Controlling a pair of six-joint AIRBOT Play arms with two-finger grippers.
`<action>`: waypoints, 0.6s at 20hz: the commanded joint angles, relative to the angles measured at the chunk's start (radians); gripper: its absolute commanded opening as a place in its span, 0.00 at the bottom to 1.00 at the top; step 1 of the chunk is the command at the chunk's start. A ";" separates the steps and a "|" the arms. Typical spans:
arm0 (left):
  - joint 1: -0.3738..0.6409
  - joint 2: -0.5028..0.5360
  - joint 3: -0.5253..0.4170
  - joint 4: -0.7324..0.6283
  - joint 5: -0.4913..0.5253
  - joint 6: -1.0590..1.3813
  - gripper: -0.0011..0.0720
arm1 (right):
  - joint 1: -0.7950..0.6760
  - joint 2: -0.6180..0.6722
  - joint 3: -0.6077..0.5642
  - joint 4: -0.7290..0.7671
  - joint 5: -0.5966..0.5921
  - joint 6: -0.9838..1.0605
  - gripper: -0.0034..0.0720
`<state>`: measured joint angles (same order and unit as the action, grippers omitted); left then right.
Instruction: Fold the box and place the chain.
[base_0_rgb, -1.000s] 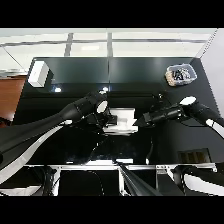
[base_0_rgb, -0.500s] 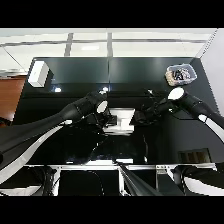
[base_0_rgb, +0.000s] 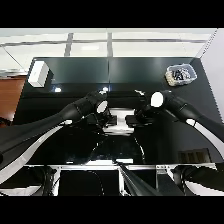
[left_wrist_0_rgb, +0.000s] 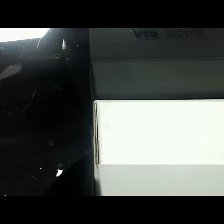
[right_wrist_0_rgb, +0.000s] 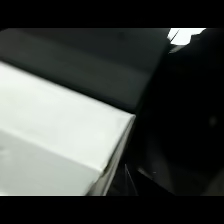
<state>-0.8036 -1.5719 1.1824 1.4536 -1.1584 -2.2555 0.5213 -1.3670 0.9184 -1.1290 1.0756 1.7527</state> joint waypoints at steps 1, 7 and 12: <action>0.000 0.000 0.000 0.000 -0.001 0.000 0.05 | 0.090 -0.001 0.004 -0.187 -0.025 0.227 0.45; 0.000 0.000 0.000 0.000 -0.003 0.000 0.05 | 0.151 -0.029 0.056 -0.242 0.004 0.369 0.45; 0.000 0.000 0.000 0.000 -0.003 0.000 0.05 | 0.171 -0.080 0.104 -0.307 0.069 0.478 0.44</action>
<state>-0.8036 -1.5719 1.1824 1.4528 -1.1595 -2.2551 0.6796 -1.4254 1.0039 -1.3968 1.1107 2.1571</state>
